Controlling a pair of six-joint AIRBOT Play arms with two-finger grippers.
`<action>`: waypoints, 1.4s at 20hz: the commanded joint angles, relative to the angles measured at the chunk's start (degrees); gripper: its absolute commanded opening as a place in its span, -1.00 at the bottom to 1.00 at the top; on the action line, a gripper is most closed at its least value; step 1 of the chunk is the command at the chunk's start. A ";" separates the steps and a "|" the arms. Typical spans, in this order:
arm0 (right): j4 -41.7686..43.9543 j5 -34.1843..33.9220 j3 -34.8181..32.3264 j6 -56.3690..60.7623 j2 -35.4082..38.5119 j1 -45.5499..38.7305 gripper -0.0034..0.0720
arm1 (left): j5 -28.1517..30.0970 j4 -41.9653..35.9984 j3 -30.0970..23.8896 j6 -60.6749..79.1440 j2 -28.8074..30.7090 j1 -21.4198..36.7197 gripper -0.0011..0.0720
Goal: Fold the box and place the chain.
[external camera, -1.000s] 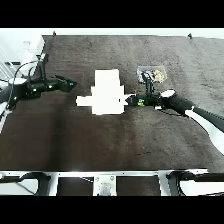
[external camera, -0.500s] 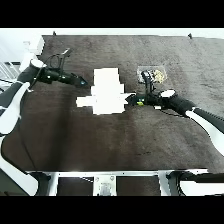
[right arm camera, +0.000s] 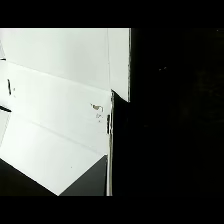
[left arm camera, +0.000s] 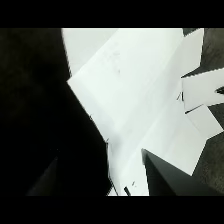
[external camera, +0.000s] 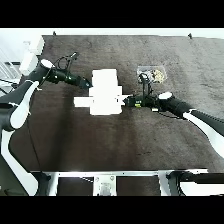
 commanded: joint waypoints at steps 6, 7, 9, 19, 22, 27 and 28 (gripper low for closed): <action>1.88 -0.48 -0.50 0.02 0.02 0.52 -0.89 | -5.95 -7.28 0.70 4.48 -2.54 -0.13 0.46; 1.90 -0.46 -0.50 0.04 0.02 0.52 -0.89 | -6.32 -7.48 0.72 4.42 -2.95 -0.37 0.46; 1.92 -0.48 -0.50 0.04 0.02 0.52 -0.89 | -6.73 -7.52 0.92 4.31 -3.76 -0.55 0.46; 1.75 -0.48 -0.52 -0.37 0.02 0.52 -0.89 | -6.38 -9.88 1.14 4.39 -5.22 -0.55 -0.06; 1.70 -0.48 -0.52 -0.37 0.02 0.52 -0.89 | -6.40 -10.29 1.14 4.98 -5.33 -0.55 -0.21; 1.68 -0.48 -0.70 -0.39 0.02 0.52 -0.89 | -6.23 -11.21 1.14 5.90 -6.05 -0.55 -0.38; 1.68 -0.48 -0.81 -0.48 0.02 0.52 -0.89 | -5.92 -11.45 1.14 6.05 -6.05 -0.57 -0.57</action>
